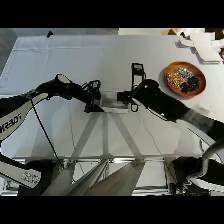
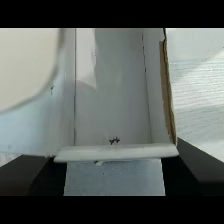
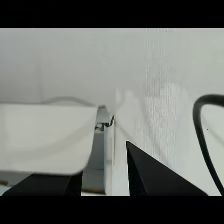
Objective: Fold the box and place the chain.
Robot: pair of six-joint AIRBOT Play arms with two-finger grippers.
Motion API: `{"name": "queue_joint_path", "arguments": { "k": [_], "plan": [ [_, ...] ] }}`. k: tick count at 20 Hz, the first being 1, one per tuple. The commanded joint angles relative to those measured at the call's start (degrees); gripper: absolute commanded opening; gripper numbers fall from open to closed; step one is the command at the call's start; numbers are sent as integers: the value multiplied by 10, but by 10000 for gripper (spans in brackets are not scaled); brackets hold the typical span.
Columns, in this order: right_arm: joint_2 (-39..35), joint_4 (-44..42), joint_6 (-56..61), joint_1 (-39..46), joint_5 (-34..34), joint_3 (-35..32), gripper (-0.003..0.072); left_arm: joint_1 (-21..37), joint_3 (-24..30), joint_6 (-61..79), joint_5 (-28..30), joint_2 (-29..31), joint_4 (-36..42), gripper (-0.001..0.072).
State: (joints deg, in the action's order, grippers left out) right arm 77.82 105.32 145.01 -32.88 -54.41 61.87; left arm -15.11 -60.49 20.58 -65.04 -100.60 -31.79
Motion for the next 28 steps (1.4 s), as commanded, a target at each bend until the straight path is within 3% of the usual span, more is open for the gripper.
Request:
{"name": "queue_joint_path", "arguments": {
  "k": [1,5,11,15,17,19,22,24,28],
  "plan": [
    [-66,-24,-2,5,-38,0,296,0,0,0,1,0,0,257],
    [-118,-18,-81,41,-66,0,297,0,0,0,1,0,0,257],
    [-131,4,-144,192,-160,0,297,0,0,0,1,0,0,257],
    [-130,27,-266,301,-84,0,322,0,0,0,1,0,0,257],
    [-122,19,-281,367,-15,0,472,0,0,-1,1,0,0,257],
    [-94,-14,-306,424,28,0,473,0,0,0,1,0,0,257],
    [-30,-116,-375,491,58,0,547,0,0,-1,1,0,0,257],
    [16,-151,-408,519,83,10,547,0,0,0,1,0,0,257],
    [106,-154,-446,530,74,90,547,0,0,0,1,0,0,257]
  ]
}}
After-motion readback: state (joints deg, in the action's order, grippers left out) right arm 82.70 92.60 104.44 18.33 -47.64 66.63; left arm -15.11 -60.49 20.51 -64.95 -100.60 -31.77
